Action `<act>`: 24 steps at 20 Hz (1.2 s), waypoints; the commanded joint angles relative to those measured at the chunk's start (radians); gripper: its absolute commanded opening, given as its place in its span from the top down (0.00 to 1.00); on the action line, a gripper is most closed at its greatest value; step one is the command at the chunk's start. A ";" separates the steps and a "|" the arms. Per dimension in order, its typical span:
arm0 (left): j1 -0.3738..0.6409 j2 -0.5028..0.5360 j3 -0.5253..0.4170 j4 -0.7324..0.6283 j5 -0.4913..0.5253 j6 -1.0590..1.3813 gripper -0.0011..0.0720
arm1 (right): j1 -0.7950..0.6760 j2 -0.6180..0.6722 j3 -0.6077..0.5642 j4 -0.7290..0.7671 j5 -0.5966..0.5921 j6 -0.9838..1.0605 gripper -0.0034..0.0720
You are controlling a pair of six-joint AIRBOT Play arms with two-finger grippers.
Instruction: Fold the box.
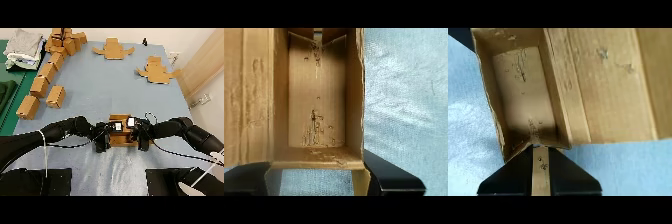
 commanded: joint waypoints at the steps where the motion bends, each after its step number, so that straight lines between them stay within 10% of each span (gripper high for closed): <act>1: 0.000 0.000 0.000 0.000 0.000 0.000 0.35 | 0.002 -0.029 0.000 0.035 0.019 -0.042 0.76; 7: 0.000 0.000 0.000 0.000 0.000 0.000 0.35 | 0.002 -0.040 0.000 0.060 0.021 -0.077 0.21; 12: 0.000 0.000 0.000 0.000 0.000 0.000 0.35 | 0.002 -0.039 0.000 0.056 0.010 -0.077 0.22; 17: 0.000 0.000 0.000 0.000 0.000 0.000 0.35 | -0.001 0.009 0.046 -0.242 -0.055 0.463 0.95; 22: 0.000 0.000 0.000 0.000 0.000 0.000 0.35 | -0.047 0.093 0.138 -0.853 -0.308 1.312 0.95; 24: 0.000 0.000 0.000 0.000 0.000 0.000 0.35 | -0.156 0.071 0.121 -0.825 -0.336 1.437 0.95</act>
